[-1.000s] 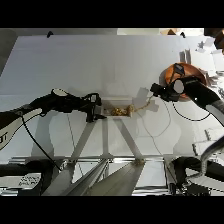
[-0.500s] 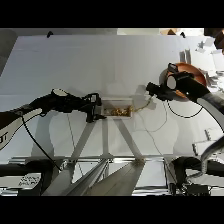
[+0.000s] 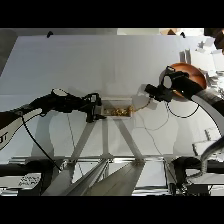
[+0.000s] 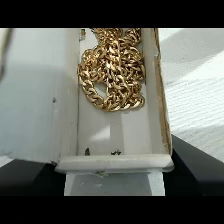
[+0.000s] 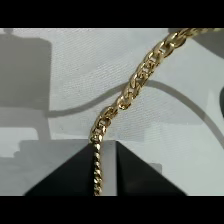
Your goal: Fold the box and place the chain.
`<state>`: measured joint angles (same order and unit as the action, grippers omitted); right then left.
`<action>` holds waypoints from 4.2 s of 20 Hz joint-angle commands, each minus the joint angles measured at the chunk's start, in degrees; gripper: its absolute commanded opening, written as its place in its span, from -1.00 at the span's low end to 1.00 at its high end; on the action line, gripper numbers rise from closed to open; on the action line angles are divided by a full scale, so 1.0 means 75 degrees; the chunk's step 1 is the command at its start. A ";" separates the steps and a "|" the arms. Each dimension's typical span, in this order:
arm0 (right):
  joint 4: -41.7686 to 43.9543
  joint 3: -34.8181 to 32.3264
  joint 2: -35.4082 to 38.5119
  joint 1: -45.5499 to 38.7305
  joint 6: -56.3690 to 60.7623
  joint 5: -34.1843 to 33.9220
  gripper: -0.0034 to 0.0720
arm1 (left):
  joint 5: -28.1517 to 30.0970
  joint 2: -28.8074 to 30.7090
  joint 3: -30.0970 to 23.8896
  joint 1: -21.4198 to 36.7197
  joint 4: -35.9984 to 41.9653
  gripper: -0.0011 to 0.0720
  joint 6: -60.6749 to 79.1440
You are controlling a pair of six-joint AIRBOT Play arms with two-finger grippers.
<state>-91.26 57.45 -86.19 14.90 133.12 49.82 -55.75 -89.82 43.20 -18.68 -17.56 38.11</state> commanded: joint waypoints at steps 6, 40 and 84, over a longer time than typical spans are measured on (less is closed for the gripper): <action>0.0000 0.0006 -0.0047 0.0006 -0.0012 -0.0154 -0.88 | 0.0000 0.0000 0.0000 0.0003 -0.0003 0.10 0.0000; -0.0070 0.0006 0.0029 0.0490 -0.1274 0.0198 -0.89 | 0.0000 0.0000 0.0000 0.0003 -0.0003 0.10 0.0000; 0.6601 0.0035 0.2707 0.1501 -1.1182 0.1043 -0.47 | 0.0000 0.0000 0.0000 0.0003 -0.0003 0.10 0.0000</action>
<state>-33.63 57.71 -65.93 26.44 46.41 53.78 -55.77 -89.82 43.20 -18.68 -17.56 38.11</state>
